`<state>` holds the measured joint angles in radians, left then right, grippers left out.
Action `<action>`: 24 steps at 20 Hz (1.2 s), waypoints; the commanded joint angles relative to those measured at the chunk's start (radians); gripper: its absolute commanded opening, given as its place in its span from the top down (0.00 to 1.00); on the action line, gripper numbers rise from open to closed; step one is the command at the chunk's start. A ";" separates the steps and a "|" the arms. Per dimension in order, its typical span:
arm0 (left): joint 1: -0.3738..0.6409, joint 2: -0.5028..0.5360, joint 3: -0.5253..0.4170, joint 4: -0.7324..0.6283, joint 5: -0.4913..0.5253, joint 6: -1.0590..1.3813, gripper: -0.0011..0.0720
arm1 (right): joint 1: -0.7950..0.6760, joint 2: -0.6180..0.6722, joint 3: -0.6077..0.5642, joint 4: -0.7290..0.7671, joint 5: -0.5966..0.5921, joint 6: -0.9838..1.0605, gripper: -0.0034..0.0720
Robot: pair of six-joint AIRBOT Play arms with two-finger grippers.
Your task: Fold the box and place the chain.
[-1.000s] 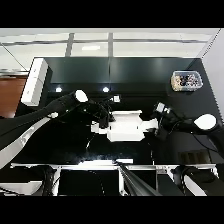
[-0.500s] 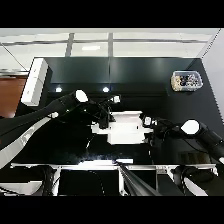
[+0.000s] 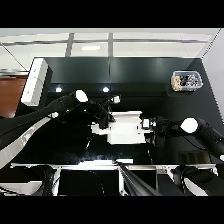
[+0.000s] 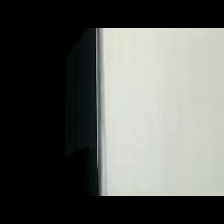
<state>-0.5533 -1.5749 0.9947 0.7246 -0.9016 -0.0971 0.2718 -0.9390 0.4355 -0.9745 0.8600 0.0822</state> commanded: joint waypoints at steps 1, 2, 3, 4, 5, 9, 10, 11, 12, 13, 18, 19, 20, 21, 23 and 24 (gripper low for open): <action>0.001 -0.001 -0.001 0.000 0.000 0.000 0.95 | -0.004 0.000 0.006 -0.056 0.027 0.016 0.02; 0.001 -0.001 -0.001 0.000 0.000 0.000 0.95 | -0.013 0.000 0.006 -0.054 0.034 0.021 0.02; 0.001 -0.001 -0.001 0.000 0.000 0.000 0.95 | -0.021 0.000 0.006 -0.050 0.047 0.029 0.02; 0.001 -0.001 -0.001 0.000 0.000 0.000 0.95 | -0.020 0.000 0.006 -0.047 0.060 0.035 0.02; 0.001 -0.001 -0.001 0.000 0.000 0.000 0.95 | -0.019 0.000 0.005 -0.012 0.063 0.035 0.02; 0.001 -0.001 -0.001 0.000 0.000 0.000 0.95 | 0.028 0.000 -0.019 0.201 0.008 0.034 0.02; 0.001 -0.001 -0.001 0.000 0.000 0.000 0.95 | 0.040 0.000 -0.035 0.235 -0.031 0.034 0.02; 0.000 -0.001 -0.001 0.000 0.000 0.000 0.95 | 0.044 0.000 -0.043 0.271 -0.058 0.034 0.02; 0.000 -0.001 -0.001 0.000 0.000 0.000 0.95 | 0.044 0.000 -0.043 0.290 -0.072 0.034 0.02; 0.000 -0.001 -0.001 0.000 -0.001 0.000 0.95 | 0.043 0.000 -0.042 0.298 -0.086 0.034 0.02; 0.000 -0.001 -0.001 0.000 0.000 0.000 0.95 | 0.040 0.000 -0.006 0.234 -0.108 0.003 0.02; 0.000 -0.001 -0.001 0.000 0.000 0.000 0.95 | 0.040 0.000 0.004 0.244 -0.128 -0.031 0.02; 0.000 -0.001 -0.001 0.000 0.000 0.000 0.95 | 0.040 0.000 0.014 0.260 -0.153 -0.063 0.02; 0.000 -0.001 -0.001 0.000 0.000 0.000 0.95 | 0.040 -0.001 0.026 0.281 -0.161 -0.076 0.02; 0.000 -0.001 -0.001 0.000 0.000 0.000 0.95 | 0.040 -0.001 0.043 0.324 -0.168 -0.122 0.02; 0.000 -0.001 -0.001 0.000 0.000 0.000 0.95 | 0.040 -0.003 0.048 0.333 -0.184 -0.146 0.02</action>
